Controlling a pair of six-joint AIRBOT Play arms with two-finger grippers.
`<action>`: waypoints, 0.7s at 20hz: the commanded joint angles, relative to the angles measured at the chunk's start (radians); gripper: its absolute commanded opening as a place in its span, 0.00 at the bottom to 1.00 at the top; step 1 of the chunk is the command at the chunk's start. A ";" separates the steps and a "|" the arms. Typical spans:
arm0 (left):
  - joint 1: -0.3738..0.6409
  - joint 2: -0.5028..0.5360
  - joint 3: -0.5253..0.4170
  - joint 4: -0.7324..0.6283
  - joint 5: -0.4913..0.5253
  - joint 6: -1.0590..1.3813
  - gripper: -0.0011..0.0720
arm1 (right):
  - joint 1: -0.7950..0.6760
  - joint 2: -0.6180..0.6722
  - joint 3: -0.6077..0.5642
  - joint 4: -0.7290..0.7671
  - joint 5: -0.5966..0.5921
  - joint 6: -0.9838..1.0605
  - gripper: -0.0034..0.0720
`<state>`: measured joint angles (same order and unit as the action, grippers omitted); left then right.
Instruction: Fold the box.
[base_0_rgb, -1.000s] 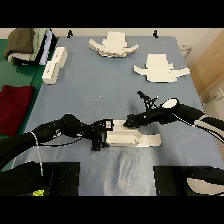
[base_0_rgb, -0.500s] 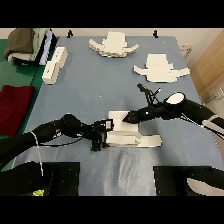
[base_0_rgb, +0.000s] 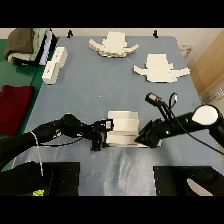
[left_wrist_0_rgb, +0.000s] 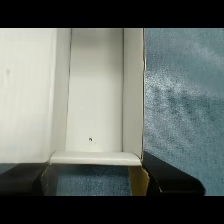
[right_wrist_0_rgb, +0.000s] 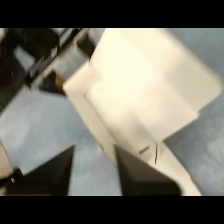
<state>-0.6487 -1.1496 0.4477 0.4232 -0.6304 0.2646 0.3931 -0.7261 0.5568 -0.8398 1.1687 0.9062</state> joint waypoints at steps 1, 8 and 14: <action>0.000 0.000 0.000 0.000 0.000 0.000 0.74 | 0.041 0.136 -0.137 -0.187 0.006 -0.114 0.78; 0.000 0.000 0.000 0.000 0.000 0.000 0.74 | 0.051 0.082 -0.224 -0.286 -0.309 -0.523 0.86; 0.000 0.000 0.000 0.000 0.000 0.000 0.74 | 0.051 0.015 -0.224 -0.149 -0.402 -0.710 0.66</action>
<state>-0.6487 -1.1496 0.4477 0.4232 -0.6304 0.2638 0.4435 -0.6914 0.3367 -1.0359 0.8337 0.3157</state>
